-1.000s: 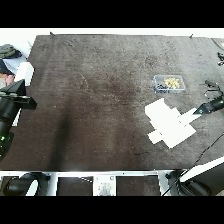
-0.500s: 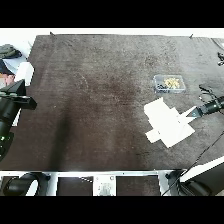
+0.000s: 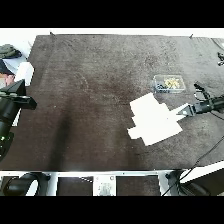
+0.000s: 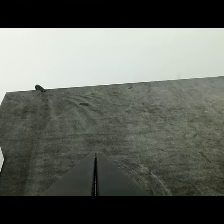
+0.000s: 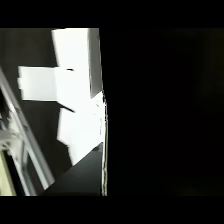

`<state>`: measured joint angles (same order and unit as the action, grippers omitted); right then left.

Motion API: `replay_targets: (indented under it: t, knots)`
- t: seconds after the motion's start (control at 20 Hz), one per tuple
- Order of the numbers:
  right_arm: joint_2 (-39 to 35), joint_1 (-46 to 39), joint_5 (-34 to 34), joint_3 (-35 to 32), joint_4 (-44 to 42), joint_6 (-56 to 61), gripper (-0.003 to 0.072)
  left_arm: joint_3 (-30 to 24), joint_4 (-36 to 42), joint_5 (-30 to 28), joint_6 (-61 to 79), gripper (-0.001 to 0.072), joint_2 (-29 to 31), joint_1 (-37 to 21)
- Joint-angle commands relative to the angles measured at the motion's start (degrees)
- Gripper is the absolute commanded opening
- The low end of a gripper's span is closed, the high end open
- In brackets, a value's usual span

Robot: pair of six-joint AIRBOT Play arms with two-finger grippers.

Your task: Fold the box and place the chain.

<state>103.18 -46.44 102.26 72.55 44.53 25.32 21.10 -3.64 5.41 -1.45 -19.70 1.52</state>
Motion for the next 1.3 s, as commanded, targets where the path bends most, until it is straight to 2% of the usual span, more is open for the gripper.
replay_targets:
  t: [0.0,0.1,0.2,0.4,0.55,0.65,0.85,1.0,1.05,1.1,1.15,1.25]
  knots:
    - [-7.9,6.1,-4.5,-14.1,-14.6,-3.2,-0.0015,0.0,0.0,0.0,0.0,0.0012,0.0,0.0]
    - [-12.7,13.3,-9.0,-21.8,-25.1,-7.6,-0.0015,0.0,0.0,0.0,0.0,0.0012,0.0,0.0]
    - [-16.3,22.3,-18.1,-26.7,-33.1,-7.5,-0.0015,0.0,0.0,0.0,0.0,0.0012,0.0,0.0]
    - [-17.1,39.5,-36.2,-26.0,-39.7,-3.4,-0.0015,0.0,0.0,0.0,0.0,0.0012,0.0,0.0]
    - [-17.1,46.9,-51.7,-22.3,-37.1,2.7,-0.0016,0.0,0.0,0.0,0.0,0.0012,0.0,0.0]
    - [-17.1,47.6,-58.6,-21.9,-32.8,10.4,-0.0016,0.0,0.0,0.1,0.0,0.0012,0.0,0.0]
    - [-17.1,46.5,-62.5,-21.9,-27.7,14.3,-0.0016,0.0,0.0,-0.2,-0.1,0.0012,0.0,0.0]
    - [-17.1,46.4,-66.6,-21.9,-21.7,17.1,-0.0016,0.0,0.0,3.8,0.1,0.0013,0.0,0.0]
    - [-17.1,46.1,-66.5,-21.9,-20.4,17.4,-0.0016,0.0,-0.1,5.0,0.3,0.0033,0.0,0.0]
    - [-17.1,45.6,-66.5,-21.9,-20.3,17.4,-0.0016,0.0,-0.2,6.3,2.6,0.0339,0.0,0.0]
    - [-17.1,45.3,-66.7,-21.9,-20.3,17.5,-0.0016,0.1,-0.2,7.0,4.0,0.0472,-0.3,0.0]
    - [-17.1,45.2,-66.6,-21.9,-20.3,17.9,-0.0016,0.7,-0.2,8.8,6.6,0.0474,-3.0,0.0]
